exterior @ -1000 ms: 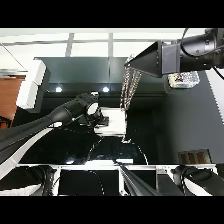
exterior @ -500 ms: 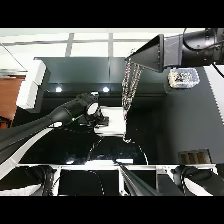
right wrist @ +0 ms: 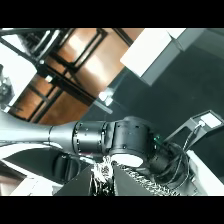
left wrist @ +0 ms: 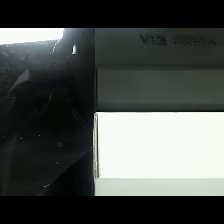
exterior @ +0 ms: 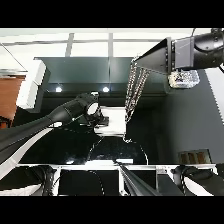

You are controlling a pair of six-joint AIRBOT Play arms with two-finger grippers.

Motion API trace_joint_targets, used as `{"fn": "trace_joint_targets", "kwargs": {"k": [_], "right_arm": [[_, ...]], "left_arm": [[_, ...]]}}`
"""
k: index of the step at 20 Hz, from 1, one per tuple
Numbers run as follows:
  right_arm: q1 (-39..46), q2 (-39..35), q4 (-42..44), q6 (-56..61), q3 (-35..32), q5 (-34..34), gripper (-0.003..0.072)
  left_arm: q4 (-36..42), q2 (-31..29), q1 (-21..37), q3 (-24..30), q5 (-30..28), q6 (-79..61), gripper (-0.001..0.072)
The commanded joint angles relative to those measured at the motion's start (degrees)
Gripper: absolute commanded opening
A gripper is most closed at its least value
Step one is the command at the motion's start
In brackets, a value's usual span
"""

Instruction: Fold the box and place the chain.

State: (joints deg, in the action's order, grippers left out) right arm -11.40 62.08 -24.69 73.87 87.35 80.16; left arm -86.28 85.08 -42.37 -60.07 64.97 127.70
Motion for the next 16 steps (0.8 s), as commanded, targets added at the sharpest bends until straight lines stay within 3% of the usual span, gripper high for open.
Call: {"fn": "trace_joint_targets", "kwargs": {"k": [1, 6, 13, 16], "right_arm": [[1.75, -0.02, 3.54, -0.04, 0.07, 3.85, 0.0011], [0.85, -0.02, 5.35, -0.04, 0.07, 3.91, 0.0011], [-3.98, 0.02, 5.09, -0.44, 0.07, -2.99, 0.0011], [-6.1, 0.2, 1.18, -0.37, 0.0, -4.74, 0.0011]], "left_arm": [[-0.02, -0.04, 0.02, -0.02, -0.02, -0.02, 0.0031], [-0.02, -0.04, 0.02, -0.02, -0.26, -0.02, 0.0031], [-0.02, -0.04, 0.02, -0.02, -0.24, -0.02, 0.0031], [-0.02, -0.04, 0.02, -0.02, -0.22, -0.02, 0.0031]]}}
